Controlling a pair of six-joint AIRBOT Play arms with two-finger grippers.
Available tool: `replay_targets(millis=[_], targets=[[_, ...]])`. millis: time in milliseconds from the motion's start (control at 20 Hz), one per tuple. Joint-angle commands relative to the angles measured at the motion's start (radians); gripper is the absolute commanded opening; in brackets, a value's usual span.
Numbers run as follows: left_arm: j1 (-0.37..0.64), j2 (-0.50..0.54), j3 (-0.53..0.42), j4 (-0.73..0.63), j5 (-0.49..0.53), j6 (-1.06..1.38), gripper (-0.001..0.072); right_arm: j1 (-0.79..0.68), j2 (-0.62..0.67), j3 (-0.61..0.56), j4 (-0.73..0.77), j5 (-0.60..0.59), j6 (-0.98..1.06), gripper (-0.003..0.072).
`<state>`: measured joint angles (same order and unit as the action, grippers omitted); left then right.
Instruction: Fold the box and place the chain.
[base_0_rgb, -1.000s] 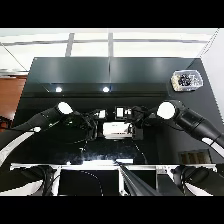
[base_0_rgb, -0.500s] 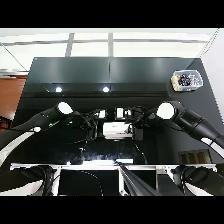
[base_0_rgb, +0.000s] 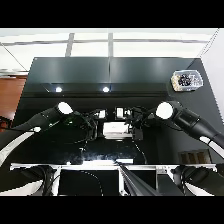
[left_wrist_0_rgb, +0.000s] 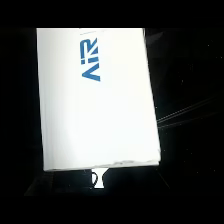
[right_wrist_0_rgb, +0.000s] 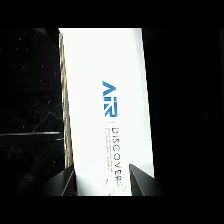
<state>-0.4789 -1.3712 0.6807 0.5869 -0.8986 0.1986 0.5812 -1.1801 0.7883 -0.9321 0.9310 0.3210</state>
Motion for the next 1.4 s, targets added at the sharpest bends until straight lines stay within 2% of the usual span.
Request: replay_targets(millis=[0,1050,1150,1250,1300,1350], targets=[[0.000,-0.001,0.000,0.000,0.000,0.000,0.0491,0.000,-0.003,0.000,-0.003,0.003,0.001,0.0400],[0.000,-0.001,0.000,0.000,0.001,0.000,0.0490,-0.002,0.050,0.020,-0.006,0.004,0.082,0.0399],[0.000,-0.001,0.000,0.000,0.001,0.000,0.0491,-0.012,0.086,0.029,-0.004,0.024,0.194,0.0397],[0.000,-0.001,0.000,0.000,0.001,0.000,0.0490,-0.062,0.124,0.032,-0.003,0.070,0.444,0.0368],[0.000,-0.001,0.000,0.000,0.001,0.000,0.0491,-0.101,0.128,0.030,-0.001,0.122,0.607,0.0171],[0.000,-0.001,0.000,0.000,0.001,0.000,0.0491,-0.140,0.127,0.010,0.016,0.163,0.706,0.0010]])
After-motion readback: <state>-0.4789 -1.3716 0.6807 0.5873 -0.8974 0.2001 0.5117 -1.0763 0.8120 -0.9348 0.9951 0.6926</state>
